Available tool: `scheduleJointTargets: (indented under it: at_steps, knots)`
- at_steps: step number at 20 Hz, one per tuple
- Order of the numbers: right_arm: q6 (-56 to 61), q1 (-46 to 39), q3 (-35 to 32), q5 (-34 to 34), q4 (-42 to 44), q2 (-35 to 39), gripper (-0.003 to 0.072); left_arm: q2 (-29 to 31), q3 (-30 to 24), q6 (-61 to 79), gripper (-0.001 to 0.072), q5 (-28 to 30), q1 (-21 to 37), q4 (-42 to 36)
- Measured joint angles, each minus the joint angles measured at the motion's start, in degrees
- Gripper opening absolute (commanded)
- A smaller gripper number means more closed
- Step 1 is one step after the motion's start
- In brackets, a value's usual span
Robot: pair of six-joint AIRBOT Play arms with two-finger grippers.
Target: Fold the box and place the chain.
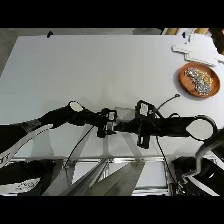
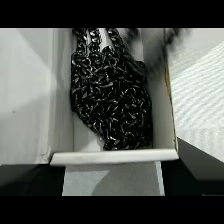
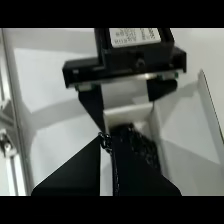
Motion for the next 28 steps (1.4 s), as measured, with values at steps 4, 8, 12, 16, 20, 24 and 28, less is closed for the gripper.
scheduleJointTargets:
  at_steps: [4, 8, 12, 16, 20, 24, 28]
  knots:
    - [1.1, 3.3, 0.0, -4.5, 1.2, -4.7, 0.0093, 0.0, 0.0, 0.0, 0.0208, 0.0, 0.0, 0.0]
    - [2.9, 2.8, 0.1, -6.7, -0.4, -7.5, 0.0202, 0.0, 0.0, 0.0, 0.0208, 0.0, 0.0, 0.0]
    - [2.6, -4.7, 1.2, -4.2, -3.3, -5.0, 0.02, 0.0, 0.0, 0.0, 0.0208, 0.0, 0.0, 0.0]
    - [-6.5, -15.2, 1.8, 4.7, -11.5, -1.9, 0.0202, 0.0, 0.0, 0.0, 0.0208, 0.0, 0.0, 0.0]
    - [-17.5, -23.8, 0.1, 10.1, -16.9, -2.1, 0.0311, 0.0, 0.0, 0.0, 0.0208, 0.0, 0.0, 0.0]
    - [-25.0, -26.1, -3.8, 9.3, -17.2, -5.1, 0.0311, 0.0, 0.0, 0.0, 0.0207, 0.0, 0.0, 0.0]
    - [-30.7, -23.6, -6.0, 6.1, -13.7, -9.7, 0.0309, 0.0, 0.0, 0.0, 0.0208, 0.0, 0.0, 0.0]
